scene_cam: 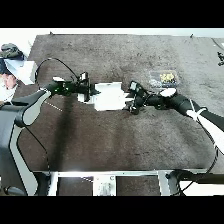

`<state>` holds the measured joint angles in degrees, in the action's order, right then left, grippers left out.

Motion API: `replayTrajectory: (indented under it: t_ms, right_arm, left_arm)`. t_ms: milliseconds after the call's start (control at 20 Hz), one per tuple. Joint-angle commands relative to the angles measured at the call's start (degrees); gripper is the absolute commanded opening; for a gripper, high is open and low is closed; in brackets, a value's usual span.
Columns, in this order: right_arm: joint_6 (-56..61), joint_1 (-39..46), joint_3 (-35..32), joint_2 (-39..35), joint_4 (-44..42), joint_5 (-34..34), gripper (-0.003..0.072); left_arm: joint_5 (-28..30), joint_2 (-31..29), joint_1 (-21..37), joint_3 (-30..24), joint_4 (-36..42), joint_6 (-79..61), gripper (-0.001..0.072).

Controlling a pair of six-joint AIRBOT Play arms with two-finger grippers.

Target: Fold the box and place the chain.

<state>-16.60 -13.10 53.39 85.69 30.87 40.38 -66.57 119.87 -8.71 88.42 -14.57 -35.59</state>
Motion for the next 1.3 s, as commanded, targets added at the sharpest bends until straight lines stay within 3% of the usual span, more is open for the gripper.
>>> replayTrajectory:
  t_ms: [0,350,750,1250]
  right_arm:
    - [0.22,-3.13,2.45,2.71,8.0,-1.95,0.0659]
    - [1.16,-3.69,4.96,5.2,11.56,-2.16,0.0659]
    - [1.44,-4.96,4.96,5.46,10.86,-10.84,0.0659]
    - [-0.98,-1.55,9.38,4.39,4.17,-6.71,0.0657]
  left_arm:
    - [0.0,0.0,0.0,0.02,0.04,-0.02,0.0011]
    - [0.0,0.0,0.0,0.02,0.04,-0.02,0.0011]
    - [0.0,0.0,0.0,0.02,0.04,-0.02,0.0011]
    - [-0.04,0.0,0.0,0.02,0.04,0.0,0.0011]
